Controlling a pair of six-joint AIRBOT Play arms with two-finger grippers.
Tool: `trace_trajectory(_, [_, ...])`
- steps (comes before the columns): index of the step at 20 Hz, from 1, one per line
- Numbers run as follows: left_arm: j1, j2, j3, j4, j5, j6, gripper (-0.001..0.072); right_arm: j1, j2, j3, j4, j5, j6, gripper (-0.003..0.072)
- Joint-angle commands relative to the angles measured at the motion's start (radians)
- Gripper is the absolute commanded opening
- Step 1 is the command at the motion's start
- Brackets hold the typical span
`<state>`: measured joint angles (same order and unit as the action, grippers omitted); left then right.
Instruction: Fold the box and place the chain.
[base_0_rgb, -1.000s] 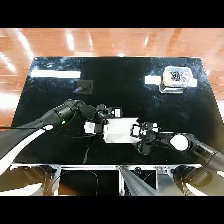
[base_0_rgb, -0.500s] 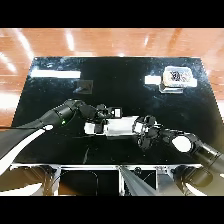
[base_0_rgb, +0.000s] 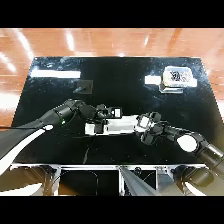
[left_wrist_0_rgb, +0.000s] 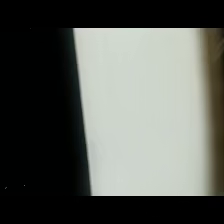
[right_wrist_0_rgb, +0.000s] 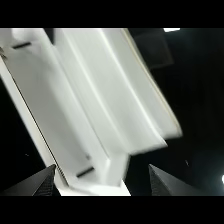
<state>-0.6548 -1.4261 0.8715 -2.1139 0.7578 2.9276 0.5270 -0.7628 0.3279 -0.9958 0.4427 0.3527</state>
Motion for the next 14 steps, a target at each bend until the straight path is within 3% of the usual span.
trace_trajectory(1, [0.000,0.000,0.000,0.000,0.000,0.000,0.0024,-0.057,0.002,0.000,0.001,0.026,0.014,0.0709])
trace_trajectory(8, [0.000,0.000,0.000,0.000,0.000,0.001,0.0024,-0.055,-0.055,0.003,0.182,0.029,-0.181,0.0709])
trace_trajectory(14, [0.000,0.000,0.000,0.001,0.000,0.001,0.0024,-0.056,-0.154,0.045,0.184,0.055,-0.228,0.0709])
